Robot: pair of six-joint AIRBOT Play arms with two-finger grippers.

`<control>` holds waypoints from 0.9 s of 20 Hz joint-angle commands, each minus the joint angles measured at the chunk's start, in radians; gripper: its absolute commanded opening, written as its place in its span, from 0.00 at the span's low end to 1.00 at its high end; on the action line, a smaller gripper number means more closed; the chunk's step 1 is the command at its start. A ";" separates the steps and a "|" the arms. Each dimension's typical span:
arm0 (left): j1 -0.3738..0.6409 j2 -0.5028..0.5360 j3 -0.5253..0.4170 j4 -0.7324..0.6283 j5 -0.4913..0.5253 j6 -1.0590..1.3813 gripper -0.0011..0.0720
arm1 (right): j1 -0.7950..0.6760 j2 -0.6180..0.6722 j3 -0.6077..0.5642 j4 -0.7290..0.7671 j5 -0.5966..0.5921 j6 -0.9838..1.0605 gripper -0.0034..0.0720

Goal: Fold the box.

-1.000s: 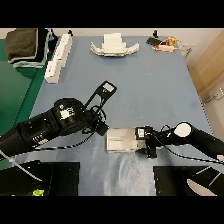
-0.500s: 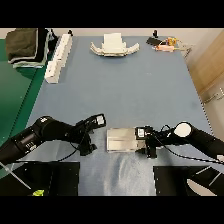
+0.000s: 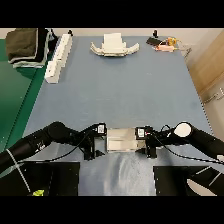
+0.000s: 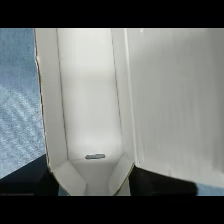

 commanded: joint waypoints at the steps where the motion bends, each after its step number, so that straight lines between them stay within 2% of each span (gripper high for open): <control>1: -0.011 -0.051 -0.005 -0.115 0.077 0.104 0.97 | 0.000 0.001 0.001 0.000 0.000 0.000 0.72; 8: -0.037 -0.085 -0.004 -0.144 0.076 0.196 0.97 | 0.000 0.001 0.001 0.000 0.000 0.000 0.72; 18: -0.056 -0.101 -0.004 -0.141 0.073 0.202 0.97 | 0.000 0.001 0.001 0.000 0.000 0.000 0.72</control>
